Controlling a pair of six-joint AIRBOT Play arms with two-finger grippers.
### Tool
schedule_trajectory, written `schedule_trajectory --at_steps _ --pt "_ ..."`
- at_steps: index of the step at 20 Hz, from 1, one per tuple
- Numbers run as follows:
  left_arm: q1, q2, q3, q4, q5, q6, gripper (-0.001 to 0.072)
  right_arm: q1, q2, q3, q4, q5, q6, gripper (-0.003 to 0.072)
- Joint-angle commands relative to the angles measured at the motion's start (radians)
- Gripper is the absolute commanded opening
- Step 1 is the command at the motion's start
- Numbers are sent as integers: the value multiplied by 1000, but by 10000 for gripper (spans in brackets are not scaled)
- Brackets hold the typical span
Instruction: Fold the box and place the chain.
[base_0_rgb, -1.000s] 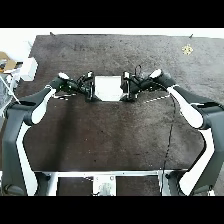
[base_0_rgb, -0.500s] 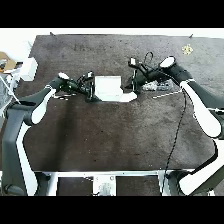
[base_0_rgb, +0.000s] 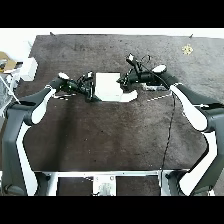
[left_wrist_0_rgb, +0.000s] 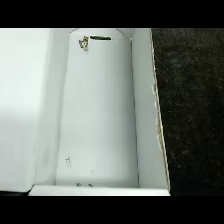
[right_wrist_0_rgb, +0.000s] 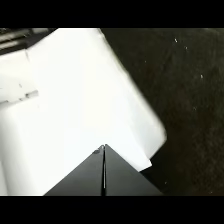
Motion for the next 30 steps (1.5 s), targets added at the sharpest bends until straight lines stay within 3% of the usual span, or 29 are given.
schedule_trajectory --at_steps 1,8,12,16,20,21,29,30 --pt "0 0 1 0 0 1 285 -5 -42 0 -19 -1 -4 1" --pt "0 0 1 0 0 1 285 -5 -34 -1 -71 23 -71 1" --pt "1 0 1 0 0 1 285 -7 42 0 -69 5 -71 2" --pt "0 0 1 0 0 1 285 -11 166 0 -262 84 -19 18" --pt "0 0 1 0 0 1 285 -10 193 -17 -495 159 23 534" --pt "0 0 1 0 0 1 285 -10 190 -39 -525 144 21 596" --pt "0 0 1 0 0 1 285 50 86 -65 -526 130 -49 553" --pt "0 0 1 0 0 1 285 51 78 -65 -507 120 -48 440"
